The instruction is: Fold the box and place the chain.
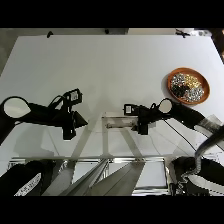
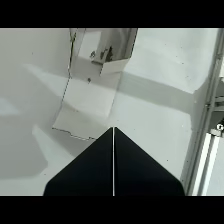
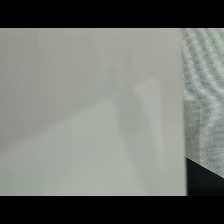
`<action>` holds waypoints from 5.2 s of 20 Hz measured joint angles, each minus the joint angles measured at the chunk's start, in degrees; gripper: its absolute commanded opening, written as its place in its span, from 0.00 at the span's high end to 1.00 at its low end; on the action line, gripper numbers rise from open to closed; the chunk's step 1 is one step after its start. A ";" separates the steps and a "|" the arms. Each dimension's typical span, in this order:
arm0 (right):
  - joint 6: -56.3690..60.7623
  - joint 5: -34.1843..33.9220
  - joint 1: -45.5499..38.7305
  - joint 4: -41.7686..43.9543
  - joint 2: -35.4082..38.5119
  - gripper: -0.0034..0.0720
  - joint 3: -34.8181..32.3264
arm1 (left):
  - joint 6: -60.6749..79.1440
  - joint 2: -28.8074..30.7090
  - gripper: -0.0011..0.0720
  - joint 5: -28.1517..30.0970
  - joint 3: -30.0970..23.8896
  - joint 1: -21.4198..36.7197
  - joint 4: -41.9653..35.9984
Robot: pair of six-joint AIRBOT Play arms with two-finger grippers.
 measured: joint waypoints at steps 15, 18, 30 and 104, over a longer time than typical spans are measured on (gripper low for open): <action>-0.02 0.00 0.00 0.02 0.00 0.41 0.00 | 24.04 0.74 0.98 9.75 -7.69 -1.46 -16.26; -0.02 0.00 0.02 0.00 0.00 0.41 0.00 | 33.09 -3.30 0.98 13.35 -7.69 -5.01 -28.74; 0.11 0.00 0.00 0.04 0.00 0.41 0.00 | 69.48 -24.94 0.98 24.65 -7.13 -14.01 -85.05; -0.02 0.00 0.02 0.02 0.00 0.41 0.00 | 49.64 -21.46 0.64 29.51 -6.88 -14.56 -24.90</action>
